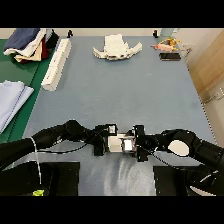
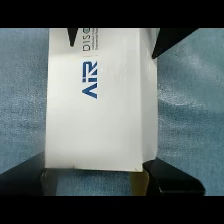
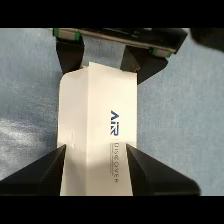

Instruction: Fold the box.

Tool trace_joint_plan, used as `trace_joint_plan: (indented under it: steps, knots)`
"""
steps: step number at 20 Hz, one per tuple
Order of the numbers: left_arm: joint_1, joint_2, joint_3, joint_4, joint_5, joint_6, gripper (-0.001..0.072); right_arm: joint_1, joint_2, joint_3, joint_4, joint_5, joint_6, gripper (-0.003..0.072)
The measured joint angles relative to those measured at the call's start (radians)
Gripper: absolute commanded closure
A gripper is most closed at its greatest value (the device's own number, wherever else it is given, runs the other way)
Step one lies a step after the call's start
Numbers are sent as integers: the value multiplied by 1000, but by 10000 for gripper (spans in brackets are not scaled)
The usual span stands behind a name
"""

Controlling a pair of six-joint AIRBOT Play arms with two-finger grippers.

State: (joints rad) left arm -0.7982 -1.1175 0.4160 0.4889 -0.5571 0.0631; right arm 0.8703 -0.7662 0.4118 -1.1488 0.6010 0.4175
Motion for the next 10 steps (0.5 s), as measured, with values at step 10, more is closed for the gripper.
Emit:
trace_joint_plan:
  steps: [10]
  knots:
    - [0,0,0,0,0,0,237,139,39,-31,-273,-68,274,179]
